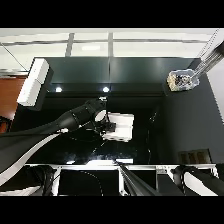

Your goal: Fold the box and place the chain.

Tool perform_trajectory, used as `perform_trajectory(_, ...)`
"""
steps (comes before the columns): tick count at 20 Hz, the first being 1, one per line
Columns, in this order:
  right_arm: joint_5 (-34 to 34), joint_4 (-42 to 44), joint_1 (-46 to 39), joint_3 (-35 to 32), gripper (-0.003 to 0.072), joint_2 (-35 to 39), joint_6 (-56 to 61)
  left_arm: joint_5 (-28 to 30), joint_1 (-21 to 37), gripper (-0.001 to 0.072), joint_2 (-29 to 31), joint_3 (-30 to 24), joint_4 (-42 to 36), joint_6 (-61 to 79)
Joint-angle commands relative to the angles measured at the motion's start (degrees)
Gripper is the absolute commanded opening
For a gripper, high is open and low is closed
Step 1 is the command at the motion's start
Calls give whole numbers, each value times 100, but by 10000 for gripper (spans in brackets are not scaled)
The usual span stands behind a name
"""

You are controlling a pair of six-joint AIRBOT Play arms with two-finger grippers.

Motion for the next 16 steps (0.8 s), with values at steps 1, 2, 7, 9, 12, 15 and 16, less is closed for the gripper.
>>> perform_trajectory(1, 391, 1032, 426, -1139, 10, 750, -748, 28, 4, 27, 2, 0, 2, 0)
perform_trajectory(2, 439, 1213, 555, -1416, 10, 872, -789, 48, 4, 27, 2, 0, 2, 2)
perform_trajectory(7, 667, 2264, 1154, -2135, 10, 986, -955, 46, 4, 27, 2, 0, 2, 0)
perform_trajectory(9, 710, 2634, 1410, -2192, 10, 986, -955, 46, 4, 27, 2, 0, 2, 0)
perform_trajectory(12, 577, 3128, 1764, -2190, 10, 986, -955, 46, 4, 27, 2, 0, 2, 0)
perform_trajectory(15, 387, 3622, 1926, -2188, 10, 986, -968, 46, 4, 27, 2, 0, 2, 2)
perform_trajectory(16, 354, 3814, 1952, -2188, 10, 986, -1012, 46, 4, 27, 2, 0, 2, 0)
